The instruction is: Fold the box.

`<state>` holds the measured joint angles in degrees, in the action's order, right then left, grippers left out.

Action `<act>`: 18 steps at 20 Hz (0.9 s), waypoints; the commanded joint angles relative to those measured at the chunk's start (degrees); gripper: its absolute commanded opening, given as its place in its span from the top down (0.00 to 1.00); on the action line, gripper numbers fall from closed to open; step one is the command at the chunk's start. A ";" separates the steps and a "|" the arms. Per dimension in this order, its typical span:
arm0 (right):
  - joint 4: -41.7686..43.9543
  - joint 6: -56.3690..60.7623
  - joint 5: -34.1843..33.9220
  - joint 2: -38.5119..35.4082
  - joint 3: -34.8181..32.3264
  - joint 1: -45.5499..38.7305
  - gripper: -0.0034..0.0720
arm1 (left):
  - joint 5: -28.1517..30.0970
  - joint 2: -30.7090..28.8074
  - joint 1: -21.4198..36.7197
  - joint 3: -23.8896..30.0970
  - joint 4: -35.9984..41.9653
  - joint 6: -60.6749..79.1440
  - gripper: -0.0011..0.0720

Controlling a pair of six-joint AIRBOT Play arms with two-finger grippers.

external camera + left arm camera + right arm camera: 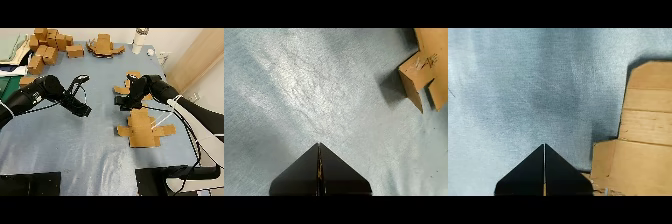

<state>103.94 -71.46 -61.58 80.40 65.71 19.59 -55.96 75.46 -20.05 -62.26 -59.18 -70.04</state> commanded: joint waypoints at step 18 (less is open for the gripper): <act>-1.84 -0.11 0.87 -0.17 1.14 -0.85 0.95 | 0.74 0.04 0.02 -0.04 1.44 -0.04 0.97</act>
